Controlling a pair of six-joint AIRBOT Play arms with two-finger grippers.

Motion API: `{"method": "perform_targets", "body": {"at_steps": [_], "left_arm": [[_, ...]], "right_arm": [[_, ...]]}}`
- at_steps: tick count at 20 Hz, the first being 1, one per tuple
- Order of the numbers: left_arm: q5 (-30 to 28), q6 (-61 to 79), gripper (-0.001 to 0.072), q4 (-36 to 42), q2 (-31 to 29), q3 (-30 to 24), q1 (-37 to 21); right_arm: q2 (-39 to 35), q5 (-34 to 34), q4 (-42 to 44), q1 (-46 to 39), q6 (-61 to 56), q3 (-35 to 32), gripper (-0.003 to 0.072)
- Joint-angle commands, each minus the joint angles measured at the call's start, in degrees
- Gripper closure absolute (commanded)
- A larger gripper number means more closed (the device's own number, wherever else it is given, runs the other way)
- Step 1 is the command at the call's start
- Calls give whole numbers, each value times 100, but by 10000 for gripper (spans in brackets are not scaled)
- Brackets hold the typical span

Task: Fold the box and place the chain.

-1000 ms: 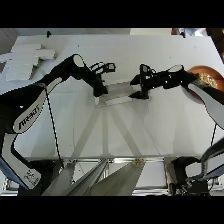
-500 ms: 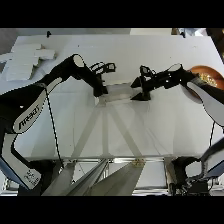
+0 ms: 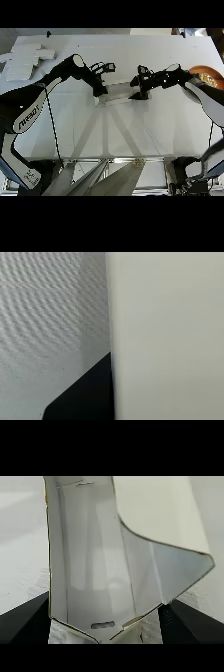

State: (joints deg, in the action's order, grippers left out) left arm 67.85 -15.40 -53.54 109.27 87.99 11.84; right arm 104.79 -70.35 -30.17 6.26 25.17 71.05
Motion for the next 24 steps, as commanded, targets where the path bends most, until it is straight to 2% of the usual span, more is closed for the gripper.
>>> {"method": "perform_targets", "body": {"at_steps": [1,5,12,16,20,24], "left_arm": [[-13,-4,693,11,0,2,4],[-13,-4,693,9,0,0,4],[-13,-4,693,11,0,2,4],[-13,-4,693,11,0,2,4],[-13,-4,693,11,0,0,4],[-13,-4,693,11,0,2,4]], "right_arm": [[9,-232,-127,70,-66,2,-2],[11,-295,-140,142,-146,2,-2],[11,28,-509,144,-763,-63,-2],[11,114,-404,146,-693,-343,-2],[11,369,-92,153,-636,-348,-2],[11,352,-68,153,-540,-358,-2]]}}
